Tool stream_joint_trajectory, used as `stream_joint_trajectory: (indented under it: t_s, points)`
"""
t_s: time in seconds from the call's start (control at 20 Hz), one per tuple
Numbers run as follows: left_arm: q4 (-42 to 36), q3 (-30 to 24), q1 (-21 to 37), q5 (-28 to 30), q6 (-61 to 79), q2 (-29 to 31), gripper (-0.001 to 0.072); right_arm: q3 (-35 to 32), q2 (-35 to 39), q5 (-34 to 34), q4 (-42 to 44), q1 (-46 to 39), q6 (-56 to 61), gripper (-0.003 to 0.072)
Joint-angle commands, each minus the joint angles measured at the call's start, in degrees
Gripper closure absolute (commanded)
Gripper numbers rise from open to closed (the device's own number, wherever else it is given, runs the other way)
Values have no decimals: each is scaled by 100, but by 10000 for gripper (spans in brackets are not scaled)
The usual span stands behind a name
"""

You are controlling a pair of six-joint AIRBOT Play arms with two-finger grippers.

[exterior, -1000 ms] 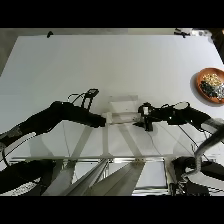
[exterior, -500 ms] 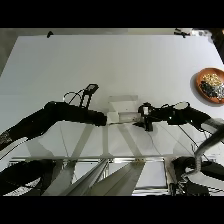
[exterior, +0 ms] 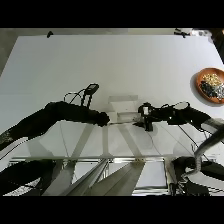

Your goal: Fold the box and place the chain.

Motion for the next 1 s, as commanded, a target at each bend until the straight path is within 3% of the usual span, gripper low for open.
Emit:
stream_joint_trajectory:
  t_s: [0.0,0.05,0.25,0.7,0.8,0.95]
  points:
    - [-74,-2,-2,2,-17,-260,320,4,4,0,2,-4,2,280]
    - [-149,-2,-2,2,-26,-348,284,4,4,0,2,-2,2,280]
    - [-678,0,-2,-208,188,-306,284,4,4,0,2,-2,2,280]
    - [-802,0,-2,-321,-13,-306,245,7,4,0,2,-2,2,280]
    - [-802,0,-2,-428,-57,-306,193,4,4,0,2,-2,0,280]
    - [-625,66,7,-238,-234,-304,192,4,4,0,2,-2,2,280]
